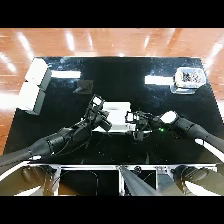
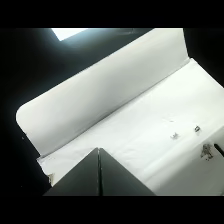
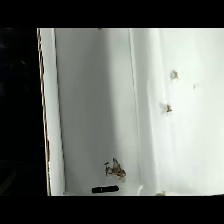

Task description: Fold the box and place the chain.

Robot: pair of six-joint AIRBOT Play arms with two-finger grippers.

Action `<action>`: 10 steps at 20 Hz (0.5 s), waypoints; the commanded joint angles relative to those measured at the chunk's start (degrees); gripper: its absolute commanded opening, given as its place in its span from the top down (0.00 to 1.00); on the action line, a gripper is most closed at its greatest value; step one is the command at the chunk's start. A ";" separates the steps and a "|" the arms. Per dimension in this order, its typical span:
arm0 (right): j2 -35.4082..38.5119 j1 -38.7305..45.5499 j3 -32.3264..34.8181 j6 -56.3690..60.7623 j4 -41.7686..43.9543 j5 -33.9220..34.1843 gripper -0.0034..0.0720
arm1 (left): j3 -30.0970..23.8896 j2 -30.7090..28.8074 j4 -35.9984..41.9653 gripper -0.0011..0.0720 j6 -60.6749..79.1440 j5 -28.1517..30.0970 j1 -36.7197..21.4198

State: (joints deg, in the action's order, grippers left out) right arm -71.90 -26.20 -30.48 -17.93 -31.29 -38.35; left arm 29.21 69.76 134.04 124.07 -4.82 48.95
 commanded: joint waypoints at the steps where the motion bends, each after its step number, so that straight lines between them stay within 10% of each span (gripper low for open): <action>1: -0.02 -0.07 0.02 -0.04 0.09 0.00 0.23 | 1.38 0.72 -0.02 0.95 -2.82 8.17 -1.70; 10: -0.02 -0.07 0.02 -0.04 0.09 -0.02 0.23 | 5.14 -5.70 -3.28 0.95 -2.91 19.67 -7.52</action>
